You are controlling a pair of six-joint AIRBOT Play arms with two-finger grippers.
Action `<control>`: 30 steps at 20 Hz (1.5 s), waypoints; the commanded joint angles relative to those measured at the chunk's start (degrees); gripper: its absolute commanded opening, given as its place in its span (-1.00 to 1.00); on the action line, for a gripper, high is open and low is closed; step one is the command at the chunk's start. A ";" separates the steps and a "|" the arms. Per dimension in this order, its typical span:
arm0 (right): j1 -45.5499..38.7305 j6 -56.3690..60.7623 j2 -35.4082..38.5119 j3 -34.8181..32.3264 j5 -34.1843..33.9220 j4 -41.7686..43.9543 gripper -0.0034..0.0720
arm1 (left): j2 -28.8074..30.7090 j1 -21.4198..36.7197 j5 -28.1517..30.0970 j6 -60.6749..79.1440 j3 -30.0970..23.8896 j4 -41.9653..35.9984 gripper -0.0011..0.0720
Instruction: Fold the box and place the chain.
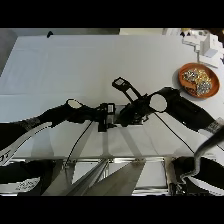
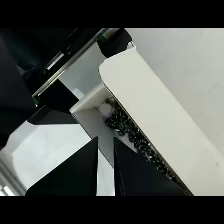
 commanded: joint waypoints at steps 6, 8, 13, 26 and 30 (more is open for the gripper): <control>-5.86 0.85 7.45 -0.02 14.67 -7.02 -0.59 | 0.02 0.02 0.00 0.02 0.04 0.02 -0.28; -11.28 0.87 9.90 -0.02 18.29 -8.96 -0.59 | 0.02 0.02 0.00 0.02 0.04 0.02 -0.28; -21.64 0.81 10.62 -1.09 18.43 -11.04 -0.59 | 0.02 0.02 0.00 0.02 0.04 0.04 -0.28; -21.73 2.56 5.05 -13.27 3.04 -10.32 -0.10 | 0.00 0.00 0.00 0.02 0.04 0.04 -0.28; -18.73 4.11 2.54 -13.29 2.08 -10.58 -0.10 | 0.02 0.02 0.00 0.02 0.04 0.02 -0.28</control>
